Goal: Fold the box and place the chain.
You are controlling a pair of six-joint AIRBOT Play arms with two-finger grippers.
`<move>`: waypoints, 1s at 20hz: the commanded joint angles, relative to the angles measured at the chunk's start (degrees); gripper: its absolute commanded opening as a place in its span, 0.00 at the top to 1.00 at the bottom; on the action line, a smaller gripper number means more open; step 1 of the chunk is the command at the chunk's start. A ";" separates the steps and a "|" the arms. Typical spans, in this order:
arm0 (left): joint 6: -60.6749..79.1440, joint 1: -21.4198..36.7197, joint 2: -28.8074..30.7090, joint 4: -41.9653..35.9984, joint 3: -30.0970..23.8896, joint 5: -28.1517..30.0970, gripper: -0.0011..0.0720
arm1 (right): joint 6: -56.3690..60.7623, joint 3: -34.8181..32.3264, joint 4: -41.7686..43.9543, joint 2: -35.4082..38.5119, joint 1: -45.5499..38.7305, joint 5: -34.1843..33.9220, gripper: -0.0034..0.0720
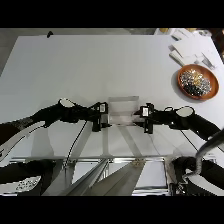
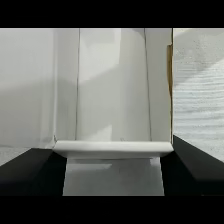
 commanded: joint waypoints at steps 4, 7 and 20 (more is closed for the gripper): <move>0.02 -0.04 -0.04 -0.02 -0.02 0.04 0.78 | 22.29 0.02 -10.49 5.84 0.00 -3.65 0.91; 0.02 -0.04 -0.04 -0.02 -0.02 0.04 0.78 | 37.09 0.02 -23.02 10.84 0.00 -4.50 0.91; 0.02 -0.02 -0.04 -0.02 -0.02 0.04 0.78 | 95.25 0.02 -28.79 21.86 -13.94 -8.94 0.93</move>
